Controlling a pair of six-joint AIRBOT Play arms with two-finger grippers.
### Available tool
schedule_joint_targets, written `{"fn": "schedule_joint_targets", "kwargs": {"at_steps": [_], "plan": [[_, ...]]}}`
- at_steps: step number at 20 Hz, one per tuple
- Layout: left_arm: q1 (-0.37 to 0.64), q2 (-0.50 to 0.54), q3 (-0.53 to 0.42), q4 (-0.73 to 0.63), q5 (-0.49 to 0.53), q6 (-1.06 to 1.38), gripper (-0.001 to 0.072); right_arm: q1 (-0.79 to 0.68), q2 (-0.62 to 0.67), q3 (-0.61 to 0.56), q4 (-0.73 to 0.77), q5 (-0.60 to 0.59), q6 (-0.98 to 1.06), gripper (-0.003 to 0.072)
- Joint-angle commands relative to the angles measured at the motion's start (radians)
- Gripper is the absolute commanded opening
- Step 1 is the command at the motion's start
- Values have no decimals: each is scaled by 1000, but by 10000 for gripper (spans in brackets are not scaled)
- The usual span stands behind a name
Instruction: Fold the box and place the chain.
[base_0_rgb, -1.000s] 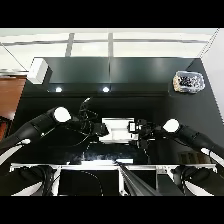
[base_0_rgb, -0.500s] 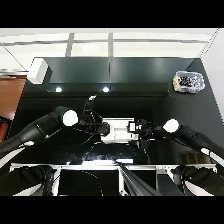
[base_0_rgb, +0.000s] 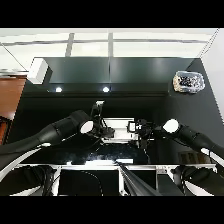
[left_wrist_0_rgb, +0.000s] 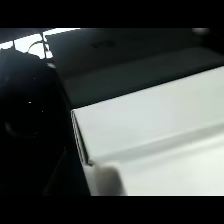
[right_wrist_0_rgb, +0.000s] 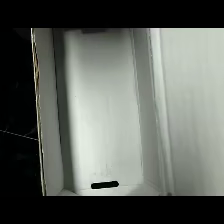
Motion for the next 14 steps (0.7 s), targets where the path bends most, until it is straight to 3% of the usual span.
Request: {"fn": "schedule_joint_targets", "kwargs": {"at_steps": [1,5,6,7,14], "plan": [[-41,-61,66,76,-72,-109,462,1,-1,0,0,-5,4,200],[-58,-110,121,95,-92,-229,461,1,-1,0,0,-7,4,200],[-59,-116,124,103,-94,-261,413,1,-1,0,0,-7,4,200],[-59,-119,126,106,-97,-277,319,1,-1,0,0,-7,4,200],[-59,-121,135,109,-161,-296,273,1,-1,0,0,-7,4,200]]}}
